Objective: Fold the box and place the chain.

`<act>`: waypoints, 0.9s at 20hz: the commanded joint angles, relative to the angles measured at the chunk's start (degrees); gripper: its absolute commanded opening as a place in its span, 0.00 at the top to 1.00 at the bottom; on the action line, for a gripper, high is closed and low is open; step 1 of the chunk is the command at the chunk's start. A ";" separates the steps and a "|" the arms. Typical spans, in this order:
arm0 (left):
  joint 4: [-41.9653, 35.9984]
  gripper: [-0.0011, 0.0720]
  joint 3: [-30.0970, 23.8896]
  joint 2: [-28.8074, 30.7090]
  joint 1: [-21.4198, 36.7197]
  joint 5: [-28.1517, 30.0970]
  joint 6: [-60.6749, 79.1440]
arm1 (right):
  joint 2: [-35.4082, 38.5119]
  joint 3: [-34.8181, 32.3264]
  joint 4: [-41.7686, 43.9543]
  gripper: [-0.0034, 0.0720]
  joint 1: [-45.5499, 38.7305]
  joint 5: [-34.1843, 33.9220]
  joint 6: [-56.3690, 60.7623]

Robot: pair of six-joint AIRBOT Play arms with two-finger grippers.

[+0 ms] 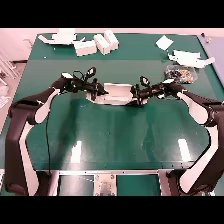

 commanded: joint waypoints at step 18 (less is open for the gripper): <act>0.02 0.96 0.00 0.04 0.00 -0.02 0.04 | -1.77 4.09 -3.26 0.10 0.63 0.33 4.48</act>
